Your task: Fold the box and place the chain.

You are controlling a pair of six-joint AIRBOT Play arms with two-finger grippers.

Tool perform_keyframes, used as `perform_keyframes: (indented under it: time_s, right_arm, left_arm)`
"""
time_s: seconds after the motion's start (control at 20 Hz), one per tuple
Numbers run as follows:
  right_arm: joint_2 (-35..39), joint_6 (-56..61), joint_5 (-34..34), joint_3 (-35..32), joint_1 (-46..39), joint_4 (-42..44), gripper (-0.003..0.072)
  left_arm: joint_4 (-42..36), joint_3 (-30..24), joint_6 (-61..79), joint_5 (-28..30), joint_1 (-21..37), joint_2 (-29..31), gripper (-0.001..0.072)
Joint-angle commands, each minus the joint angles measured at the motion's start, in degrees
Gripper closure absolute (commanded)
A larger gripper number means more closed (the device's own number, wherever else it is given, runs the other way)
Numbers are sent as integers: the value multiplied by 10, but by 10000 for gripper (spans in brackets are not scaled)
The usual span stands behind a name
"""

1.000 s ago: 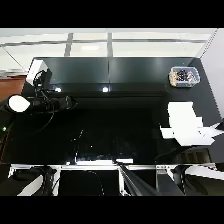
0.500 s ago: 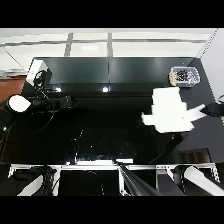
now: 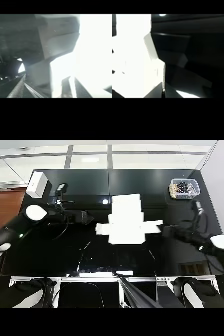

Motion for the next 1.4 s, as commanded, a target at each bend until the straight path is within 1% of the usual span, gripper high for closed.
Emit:
perform_keyframes:
  time_s: [0.0, 0.1, 0.15, 0.2, 0.35, 0.4, 0.55, 0.6, 0.65, 0.7, 0.75, 0.85, 0.9, 1.0, 1.05, 1.15, 1.25, 1.3, 1.35]
  right_arm:
    - [18, 14, -88, -38, 108, 44, 667]
    - [18, 19, -101, -38, 127, 43, 667]
    - [18, 20, -101, -38, 130, 44, 667]
    - [18, 20, -99, -38, 130, 43, 667]
    - [18, 20, -100, -38, 130, 44, 667]
    - [18, 20, -100, -38, 130, 43, 667]
    - [18, 20, -99, -38, 130, 44, 667]
    - [18, 20, -99, -38, 130, 43, 667]
    - [18, 20, -99, -38, 130, 44, 667]
    - [18, 20, -99, -38, 130, 43, 667]
    - [18, 20, -100, -38, 130, 43, 667]
    - [18, 23, -98, -38, 130, 44, 667]
    - [18, 27, -96, -38, 130, 44, 667]
    - [18, 27, -95, -38, 130, 44, 667]
    - [18, 27, -96, -38, 130, 44, 667]
    - [18, 27, -95, -38, 130, 44, 667]
    - [18, 40, -85, -38, 130, 44, 666]
    - [18, 49, -74, -38, 130, 44, 647]
    - [18, 50, -67, -37, 129, 44, 348]
  left_arm:
    - [-71, 71, 52, -93, 11, -107, 6]
    - [-141, 113, 104, -172, 28, -174, 7]
    - [-170, 133, 117, -202, 35, -207, 7]
    - [-180, 153, 119, -224, 36, -235, 7]
    - [-178, 195, 137, -270, 20, -297, 7]
    - [-178, 205, 154, -276, 13, -311, 7]
    - [-178, 232, 206, -282, 6, -339, 8]
    - [-177, 244, 240, -297, 6, -346, 26]
    - [-177, 254, 280, -319, 6, -351, 84]
    - [-175, 263, 317, -345, 5, -354, 213]
    - [-173, 268, 332, -359, 5, -354, 289]
    - [-175, 270, 342, -374, 12, -355, 331]
    - [-174, 270, 362, -395, 14, -358, 373]
    - [-158, 271, 376, -429, 9, -368, 381]
    - [-135, 271, 376, -429, 2, -373, 381]
    - [-94, 278, 378, -409, -11, -378, 510]
    - [-97, 287, 383, -399, -12, -378, 637]
    - [-101, 294, 388, -402, -11, -378, 685]
    - [-101, 303, 388, -409, -11, -378, 686]
